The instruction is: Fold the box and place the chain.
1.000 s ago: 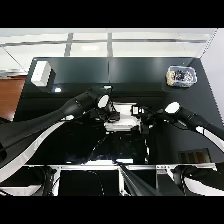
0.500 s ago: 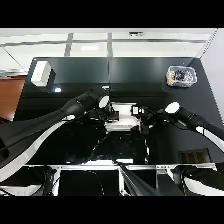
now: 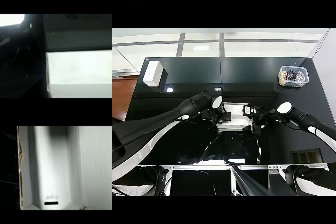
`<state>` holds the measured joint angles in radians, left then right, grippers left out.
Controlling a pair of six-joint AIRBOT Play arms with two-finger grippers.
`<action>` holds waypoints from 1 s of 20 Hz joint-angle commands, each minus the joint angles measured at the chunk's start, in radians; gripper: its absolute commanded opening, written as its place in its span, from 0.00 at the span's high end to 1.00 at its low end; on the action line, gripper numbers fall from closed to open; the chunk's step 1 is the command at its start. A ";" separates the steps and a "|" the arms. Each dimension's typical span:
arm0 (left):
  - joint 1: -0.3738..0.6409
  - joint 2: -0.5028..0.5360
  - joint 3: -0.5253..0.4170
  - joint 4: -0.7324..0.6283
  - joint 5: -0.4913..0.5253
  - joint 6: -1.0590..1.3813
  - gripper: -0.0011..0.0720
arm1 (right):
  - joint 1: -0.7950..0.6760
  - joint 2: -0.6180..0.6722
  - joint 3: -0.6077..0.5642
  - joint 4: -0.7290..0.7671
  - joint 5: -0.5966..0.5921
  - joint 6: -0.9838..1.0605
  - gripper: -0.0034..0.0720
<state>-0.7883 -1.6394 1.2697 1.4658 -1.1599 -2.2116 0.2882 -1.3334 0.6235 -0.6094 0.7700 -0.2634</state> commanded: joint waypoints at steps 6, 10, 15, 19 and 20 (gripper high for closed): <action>-0.001 -0.002 0.015 -0.009 0.007 0.005 0.68 | 0.000 -0.001 0.000 -0.001 0.000 -0.002 0.72; 0.000 -0.002 0.039 -0.006 0.005 0.004 0.56 | 0.000 -0.001 0.000 -0.001 0.000 -0.002 0.72; 0.000 -0.011 0.039 -0.005 -0.005 0.004 0.56 | 0.000 -0.001 0.000 -0.001 0.000 -0.002 0.72; 0.000 -0.025 0.039 0.009 -0.047 -0.014 0.87 | 0.000 -0.001 0.000 -0.001 0.000 -0.002 0.72; -0.001 -0.025 0.039 0.014 -0.045 -0.014 0.95 | 0.000 -0.001 0.000 -0.001 0.000 -0.002 0.72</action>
